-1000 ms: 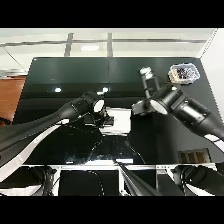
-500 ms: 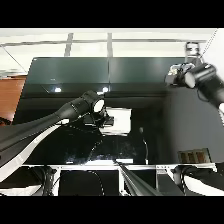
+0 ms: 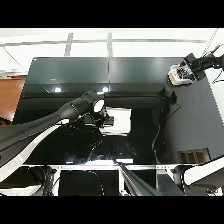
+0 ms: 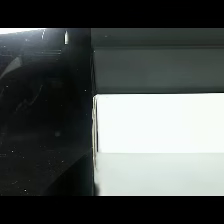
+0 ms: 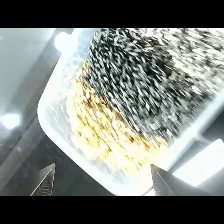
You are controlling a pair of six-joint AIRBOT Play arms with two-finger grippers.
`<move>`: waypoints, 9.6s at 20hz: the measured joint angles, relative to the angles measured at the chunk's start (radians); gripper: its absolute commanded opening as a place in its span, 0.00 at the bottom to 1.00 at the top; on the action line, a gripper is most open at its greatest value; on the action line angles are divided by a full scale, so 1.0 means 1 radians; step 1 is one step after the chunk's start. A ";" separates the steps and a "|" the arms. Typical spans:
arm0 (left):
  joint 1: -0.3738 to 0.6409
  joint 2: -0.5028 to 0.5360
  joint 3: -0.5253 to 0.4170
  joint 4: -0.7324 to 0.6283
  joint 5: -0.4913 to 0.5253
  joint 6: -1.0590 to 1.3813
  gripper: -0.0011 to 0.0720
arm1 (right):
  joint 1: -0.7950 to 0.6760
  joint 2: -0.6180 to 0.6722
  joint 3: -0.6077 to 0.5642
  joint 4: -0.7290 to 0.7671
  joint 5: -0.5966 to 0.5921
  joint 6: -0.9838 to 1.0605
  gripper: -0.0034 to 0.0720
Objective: Fold the box and place the chain.
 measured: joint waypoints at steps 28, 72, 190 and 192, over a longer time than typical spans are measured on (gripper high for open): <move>0.000 0.000 0.000 0.000 0.001 0.000 0.05 | -0.019 -0.053 0.173 0.053 0.153 -0.261 0.07; 0.000 0.000 0.000 0.000 0.000 0.000 0.05 | 0.647 0.833 -0.436 0.300 0.254 -0.554 0.07; 0.000 0.000 0.000 0.000 -0.001 0.000 0.05 | 0.566 0.637 -1.186 0.390 -0.183 -2.163 0.07; 0.000 0.000 0.000 0.000 -0.001 0.000 0.05 | 0.565 0.652 -1.188 0.370 -0.177 -2.109 0.07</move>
